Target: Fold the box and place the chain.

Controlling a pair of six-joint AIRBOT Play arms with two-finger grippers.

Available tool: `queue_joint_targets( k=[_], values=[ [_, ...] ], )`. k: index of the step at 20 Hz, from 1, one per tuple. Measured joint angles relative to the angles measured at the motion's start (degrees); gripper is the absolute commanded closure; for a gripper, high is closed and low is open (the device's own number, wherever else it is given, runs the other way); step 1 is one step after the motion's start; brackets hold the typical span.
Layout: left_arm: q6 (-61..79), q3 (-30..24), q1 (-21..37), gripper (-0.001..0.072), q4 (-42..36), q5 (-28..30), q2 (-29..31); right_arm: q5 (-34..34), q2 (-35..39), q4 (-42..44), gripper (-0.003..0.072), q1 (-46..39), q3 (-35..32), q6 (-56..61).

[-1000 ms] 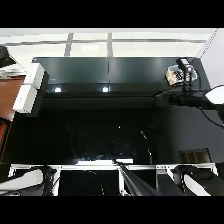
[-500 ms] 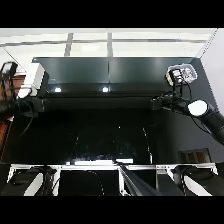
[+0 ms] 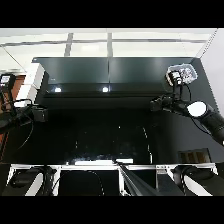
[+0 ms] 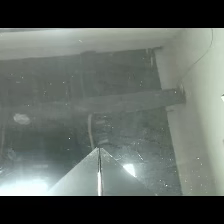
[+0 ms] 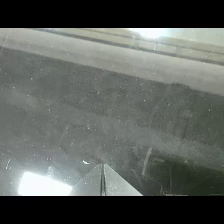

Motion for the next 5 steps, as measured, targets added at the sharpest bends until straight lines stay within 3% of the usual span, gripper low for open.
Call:
queue_joint_targets(
  k=[5],
  values=[
    [0.02,-0.22,0.00,0.0682,0.11,0.20,0.26,0.00,-0.02,0.00,0.0669,0.00,0.00,-0.02]
  ],
)
